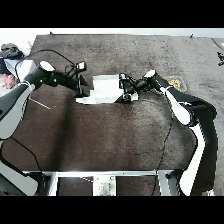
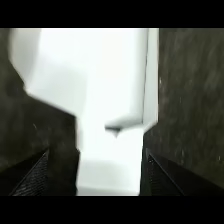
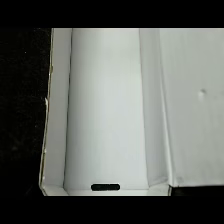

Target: Fold the box and place the chain.

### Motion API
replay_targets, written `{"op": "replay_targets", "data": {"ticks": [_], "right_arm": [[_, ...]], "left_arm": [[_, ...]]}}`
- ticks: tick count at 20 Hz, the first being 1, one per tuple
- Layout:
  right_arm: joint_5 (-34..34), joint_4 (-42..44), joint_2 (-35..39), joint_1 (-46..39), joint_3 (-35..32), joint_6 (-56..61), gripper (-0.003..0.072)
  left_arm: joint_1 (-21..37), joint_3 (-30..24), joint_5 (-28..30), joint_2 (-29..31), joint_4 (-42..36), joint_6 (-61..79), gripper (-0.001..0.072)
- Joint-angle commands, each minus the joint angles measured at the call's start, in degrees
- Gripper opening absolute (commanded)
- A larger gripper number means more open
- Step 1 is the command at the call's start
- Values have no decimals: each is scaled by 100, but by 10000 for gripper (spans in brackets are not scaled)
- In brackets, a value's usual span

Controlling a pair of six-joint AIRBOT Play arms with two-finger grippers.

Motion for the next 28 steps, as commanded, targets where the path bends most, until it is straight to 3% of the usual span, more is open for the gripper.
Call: {"op": "replay_targets", "data": {"ticks": [1, 4, 9, 14, 17, 19, 25, 27, 28], "right_arm": [[-2, 2, -2, 2, 4, 4, 433], [-2, 2, -2, 2, 2, 4, 433], [-2, 4, -2, 2, 4, 4, 433], [-2, 4, -2, 2, 4, 4, 433], [-4, 4, -2, 2, 4, 4, 433], [-4, 2, -2, 2, 2, 4, 433], [-2, 4, -2, 2, 4, 4, 433], [-4, 4, -2, 2, 2, 4, 433], [-2, 2, -2, 2, 4, 4, 433]], "left_arm": [[2, -306, 273, -20, 369, 197, 675], [-225, -304, 411, -103, 667, 297, 673], [-566, -304, 1292, -153, 1034, -90, 673], [-568, -304, 1263, -151, 1049, -219, 672], [-566, -304, 813, -151, 857, -85, 670], [-566, -304, 605, -162, 863, -87, 592], [-566, -304, 616, -162, 734, -109, 588], [-568, -304, 619, -162, 595, -107, 406], [-568, -304, 627, -164, 551, -109, 407]]}}
